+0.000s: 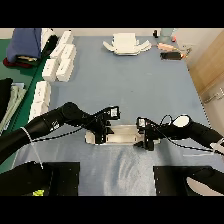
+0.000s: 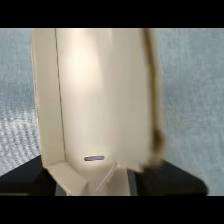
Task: Fold the box.
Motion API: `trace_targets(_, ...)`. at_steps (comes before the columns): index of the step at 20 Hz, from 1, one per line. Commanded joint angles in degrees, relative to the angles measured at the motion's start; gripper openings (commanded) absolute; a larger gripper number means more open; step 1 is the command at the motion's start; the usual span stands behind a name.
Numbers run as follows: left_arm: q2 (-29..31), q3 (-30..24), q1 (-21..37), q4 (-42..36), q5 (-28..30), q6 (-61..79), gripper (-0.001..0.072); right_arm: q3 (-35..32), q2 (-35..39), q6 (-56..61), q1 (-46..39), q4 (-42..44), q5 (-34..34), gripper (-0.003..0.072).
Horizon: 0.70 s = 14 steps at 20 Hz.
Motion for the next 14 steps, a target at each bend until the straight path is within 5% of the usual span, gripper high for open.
trace_targets(1,0.00,0.04,-0.02,0.02,0.00,0.00,0.0015,-0.04,-0.24,-0.15,1.07,-0.70,0.17,0.0573)
trace_targets(6,0.00,0.04,-0.02,0.02,0.00,0.00,0.0015,-0.04,-0.22,0.31,2.03,-1.73,0.35,0.0592)
trace_targets(7,0.00,0.04,-0.02,0.02,0.00,0.00,0.0015,-0.02,-0.20,1.11,2.03,-1.77,0.17,0.0690)
trace_targets(8,0.00,0.04,-0.02,0.02,0.00,0.00,0.0015,-0.02,-0.20,1.16,2.01,-1.81,0.42,0.0712)
trace_targets(12,0.00,0.04,-0.02,0.04,0.00,0.00,0.0015,-0.02,1.62,1.18,1.99,-2.38,0.57,0.0679)
trace_targets(14,0.02,0.04,-0.02,0.04,0.00,0.02,0.0015,-0.04,1.92,1.18,1.99,-2.78,0.61,0.0579)
